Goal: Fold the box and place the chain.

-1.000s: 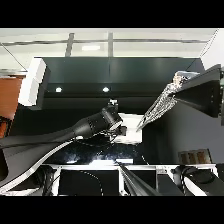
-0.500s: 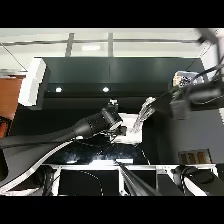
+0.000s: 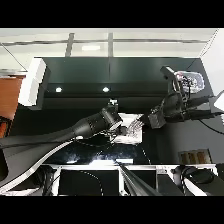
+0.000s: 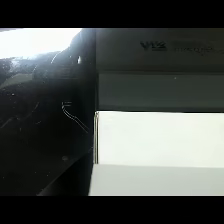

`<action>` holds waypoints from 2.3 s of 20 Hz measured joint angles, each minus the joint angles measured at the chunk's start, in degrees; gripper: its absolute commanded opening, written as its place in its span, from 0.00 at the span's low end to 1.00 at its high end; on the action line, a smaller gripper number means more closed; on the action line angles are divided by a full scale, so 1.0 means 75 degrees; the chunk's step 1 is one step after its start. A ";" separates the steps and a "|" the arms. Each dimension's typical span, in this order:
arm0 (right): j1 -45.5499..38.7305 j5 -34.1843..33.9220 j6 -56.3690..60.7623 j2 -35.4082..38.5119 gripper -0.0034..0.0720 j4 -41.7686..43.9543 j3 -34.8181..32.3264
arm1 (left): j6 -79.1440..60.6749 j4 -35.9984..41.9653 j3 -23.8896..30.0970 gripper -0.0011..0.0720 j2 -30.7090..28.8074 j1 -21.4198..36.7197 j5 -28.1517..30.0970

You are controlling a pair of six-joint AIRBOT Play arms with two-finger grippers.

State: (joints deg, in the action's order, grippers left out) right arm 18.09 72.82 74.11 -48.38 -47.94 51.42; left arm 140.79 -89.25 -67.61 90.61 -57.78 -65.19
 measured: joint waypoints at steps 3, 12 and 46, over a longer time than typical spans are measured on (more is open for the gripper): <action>0.0070 0.0143 0.0128 -0.0003 0.06 -0.0207 -0.0178 | 0.0000 -0.0003 -0.0003 0.05 0.0000 -0.0003 -0.0003; 0.1000 -0.1754 0.0589 -0.0490 0.07 -0.0099 -0.1303 | 0.0000 -0.0003 0.0000 0.05 0.0000 -0.0003 0.0000; -0.2279 -0.0012 0.1116 0.1139 0.59 -0.2393 -0.1440 | -0.7994 0.3104 0.2634 0.86 -0.4328 0.4561 -0.0044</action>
State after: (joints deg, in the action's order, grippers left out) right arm 0.99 72.73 82.48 -39.83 -65.89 40.62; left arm 80.84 -65.98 -47.86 58.15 -23.57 -65.52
